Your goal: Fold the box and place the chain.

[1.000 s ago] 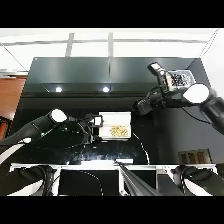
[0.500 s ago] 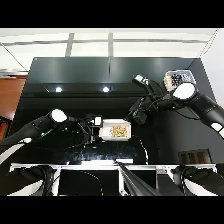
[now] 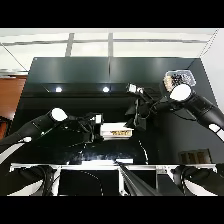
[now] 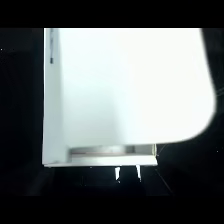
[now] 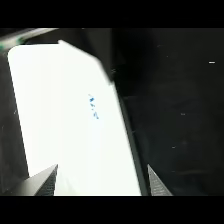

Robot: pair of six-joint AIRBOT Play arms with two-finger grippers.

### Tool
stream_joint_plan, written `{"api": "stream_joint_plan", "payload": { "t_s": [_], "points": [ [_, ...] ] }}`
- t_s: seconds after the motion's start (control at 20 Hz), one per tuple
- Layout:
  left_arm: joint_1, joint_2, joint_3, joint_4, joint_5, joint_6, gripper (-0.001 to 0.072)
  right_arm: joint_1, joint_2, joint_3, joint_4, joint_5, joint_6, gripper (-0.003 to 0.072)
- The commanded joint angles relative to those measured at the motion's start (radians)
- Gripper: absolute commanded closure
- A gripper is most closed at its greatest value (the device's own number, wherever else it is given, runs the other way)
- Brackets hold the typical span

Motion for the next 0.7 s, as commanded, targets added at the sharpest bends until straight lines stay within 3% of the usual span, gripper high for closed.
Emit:
{"api": "stream_joint_plan", "payload": {
  "t_s": [0.0, 0.65],
  "points": [
    [0.000, 0.000, 0.005, 0.003, -0.002, -0.012, 0.0492, 0.039, -0.001, 0.000, -0.080, -0.009, -0.023, 0.0030],
    [0.000, -0.024, 0.005, 0.015, 0.002, -0.008, 0.0492, 0.103, -0.006, 0.000, -0.127, -0.118, -0.026, 0.0030]
  ]
}}
